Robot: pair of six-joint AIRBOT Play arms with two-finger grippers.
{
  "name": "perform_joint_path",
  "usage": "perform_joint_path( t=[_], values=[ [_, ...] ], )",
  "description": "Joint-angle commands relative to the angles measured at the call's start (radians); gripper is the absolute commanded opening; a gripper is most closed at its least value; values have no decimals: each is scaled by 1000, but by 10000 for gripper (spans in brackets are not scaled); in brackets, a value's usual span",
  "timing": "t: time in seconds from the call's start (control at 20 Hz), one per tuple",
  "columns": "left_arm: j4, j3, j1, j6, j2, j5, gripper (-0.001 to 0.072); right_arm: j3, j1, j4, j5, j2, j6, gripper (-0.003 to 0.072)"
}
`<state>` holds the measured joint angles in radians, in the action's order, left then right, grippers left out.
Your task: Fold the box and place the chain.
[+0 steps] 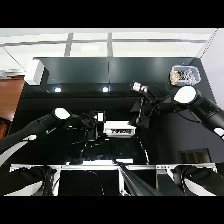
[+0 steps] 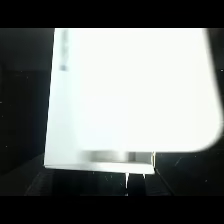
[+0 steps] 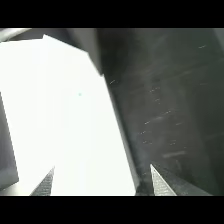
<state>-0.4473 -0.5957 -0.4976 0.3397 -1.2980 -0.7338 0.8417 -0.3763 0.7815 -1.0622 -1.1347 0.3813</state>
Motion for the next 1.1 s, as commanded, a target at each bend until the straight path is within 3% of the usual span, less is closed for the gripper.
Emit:
perform_joint_path(
  t=[0.0, 0.6, 0.65, 0.7, 0.75, 0.8, 0.9, 0.95, 1.05],
  values=[
    [0, -1, 0, 0, 0, 0, 416, -50, -51, 20, 6, 0, -117, 707],
    [0, -1, 0, 0, 0, 0, 415, -58, -74, 30, 67, -19, -84, 697],
    [0, -1, 0, 0, 0, 0, 416, -58, -74, 37, 78, -19, -62, 513],
    [0, -1, 0, 0, 0, 0, 416, -58, -74, 43, 80, -19, -39, 410],
    [0, -1, 0, 0, 0, 0, 416, -58, -74, 43, 79, -19, -36, 410],
    [0, -1, 0, 0, 0, 0, 415, -58, -74, 43, 78, -19, -29, 303],
    [0, -1, 0, 0, 0, 0, 416, -58, -74, 43, 76, -19, -21, 282],
    [0, -1, 0, 0, 0, 0, 415, -58, -74, 43, 76, -19, -20, 229],
    [0, -1, 0, 0, 0, 0, 416, -58, -74, 43, 76, -19, -19, 235]
  ],
)
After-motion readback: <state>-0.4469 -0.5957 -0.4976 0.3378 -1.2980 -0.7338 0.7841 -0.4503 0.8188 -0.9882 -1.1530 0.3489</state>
